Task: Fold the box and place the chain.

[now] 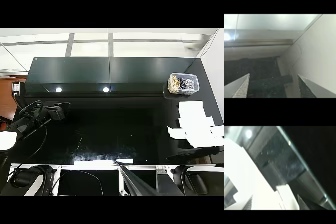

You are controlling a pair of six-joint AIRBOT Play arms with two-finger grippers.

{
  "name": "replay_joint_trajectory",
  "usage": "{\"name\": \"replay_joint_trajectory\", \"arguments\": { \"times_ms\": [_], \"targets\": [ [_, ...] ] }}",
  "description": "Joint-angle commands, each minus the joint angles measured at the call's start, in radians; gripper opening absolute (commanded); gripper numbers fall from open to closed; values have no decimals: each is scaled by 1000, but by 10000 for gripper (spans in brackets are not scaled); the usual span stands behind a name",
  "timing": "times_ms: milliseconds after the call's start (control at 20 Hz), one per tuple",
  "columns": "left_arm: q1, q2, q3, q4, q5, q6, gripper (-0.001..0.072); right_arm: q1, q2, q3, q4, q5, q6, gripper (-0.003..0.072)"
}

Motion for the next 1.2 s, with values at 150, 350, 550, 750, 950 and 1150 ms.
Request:
{"name": "replay_joint_trajectory", "arguments": {
  "times_ms": [150, 350, 550, 750, 950, 1150],
  "targets": [
    [0, -1, 0, 0, 23, 0, 707, 42, -15, 5, -60, 70, -28, 641],
    [0, -1, 0, 0, 23, 0, 707, 113, -15, 5, -76, 48, -56, 338],
    [0, -1, 0, 0, 22, 0, 707, 166, -14, 5, -78, 86, -56, 13],
    [0, -1, 0, 0, 8, 0, 706, 229, 18, -35, -53, 131, -51, 12],
    [0, -1, 0, 0, -26, 0, 706, 317, 105, -156, 22, 39, -34, 11],
    [0, -1, 0, 0, -41, 0, 706, 459, 218, -306, 179, -98, -13, 11]
  ]
}}
